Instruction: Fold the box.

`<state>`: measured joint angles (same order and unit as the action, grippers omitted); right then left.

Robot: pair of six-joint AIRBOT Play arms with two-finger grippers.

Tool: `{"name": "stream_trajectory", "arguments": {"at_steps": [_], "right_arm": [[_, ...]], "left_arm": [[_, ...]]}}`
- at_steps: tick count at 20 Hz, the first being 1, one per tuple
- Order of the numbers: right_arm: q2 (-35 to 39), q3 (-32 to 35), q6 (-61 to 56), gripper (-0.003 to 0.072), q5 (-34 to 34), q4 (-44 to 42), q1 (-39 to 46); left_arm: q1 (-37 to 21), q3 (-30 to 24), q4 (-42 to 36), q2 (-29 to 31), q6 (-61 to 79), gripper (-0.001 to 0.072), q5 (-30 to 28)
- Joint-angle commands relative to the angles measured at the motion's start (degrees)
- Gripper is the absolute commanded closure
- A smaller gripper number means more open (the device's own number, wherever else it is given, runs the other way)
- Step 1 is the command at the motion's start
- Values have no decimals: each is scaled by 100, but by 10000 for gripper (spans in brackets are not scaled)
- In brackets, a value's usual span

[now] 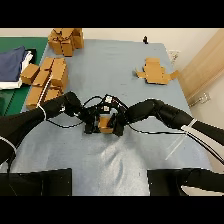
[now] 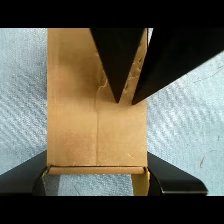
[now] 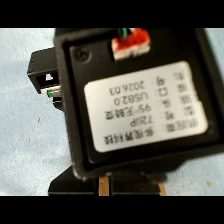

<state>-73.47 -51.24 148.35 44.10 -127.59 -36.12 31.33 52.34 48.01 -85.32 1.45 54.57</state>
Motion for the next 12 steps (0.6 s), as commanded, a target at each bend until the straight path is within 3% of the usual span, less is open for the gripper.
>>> {"name": "stream_trajectory", "arguments": {"at_steps": [1, 12], "right_arm": [[-52, -2, 0, 605, 52, -37, -7], [-11, -35, 0, 604, -55, -59, -4]], "left_arm": [[-2, 4, 0, -2, 0, 415, 0], [-2, 4, 0, -2, 0, 415, 2]]}}
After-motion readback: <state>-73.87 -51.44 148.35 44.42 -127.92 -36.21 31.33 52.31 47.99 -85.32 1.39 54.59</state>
